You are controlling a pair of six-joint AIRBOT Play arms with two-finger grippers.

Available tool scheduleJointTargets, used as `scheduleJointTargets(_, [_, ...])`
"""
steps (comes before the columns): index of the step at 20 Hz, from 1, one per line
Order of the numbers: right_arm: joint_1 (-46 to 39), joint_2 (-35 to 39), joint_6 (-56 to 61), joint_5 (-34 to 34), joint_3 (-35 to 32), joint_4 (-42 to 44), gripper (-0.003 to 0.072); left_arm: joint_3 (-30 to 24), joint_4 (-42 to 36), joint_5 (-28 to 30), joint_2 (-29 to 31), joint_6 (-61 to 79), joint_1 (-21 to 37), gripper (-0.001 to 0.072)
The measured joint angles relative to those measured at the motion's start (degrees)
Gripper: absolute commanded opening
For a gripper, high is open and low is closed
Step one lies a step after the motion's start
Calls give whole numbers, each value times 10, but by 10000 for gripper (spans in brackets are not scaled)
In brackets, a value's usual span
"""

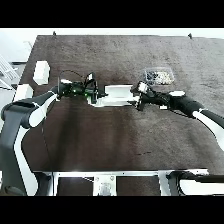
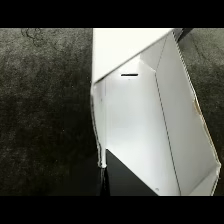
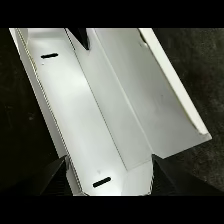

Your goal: Fold the box and place the chain.

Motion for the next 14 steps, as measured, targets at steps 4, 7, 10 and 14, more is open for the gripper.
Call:
scheduleJointTargets(4, [-11, -23, 16, 26, 22, -23, 579, 0, 0, 0, 0, 0, 0, 21])
scheduleJointTargets(7, [-19, -33, 20, 35, 28, -40, 580, 0, 0, 0, 0, 0, 0, 21])
scheduleJointTargets(10, [-31, -41, 22, 39, 36, -49, 581, 0, 0, 0, 0, 0, 0, 21])
scheduleJointTargets(14, [-41, -51, 24, 56, 54, -56, 581, 0, 0, 0, 0, 0, 0, 21])
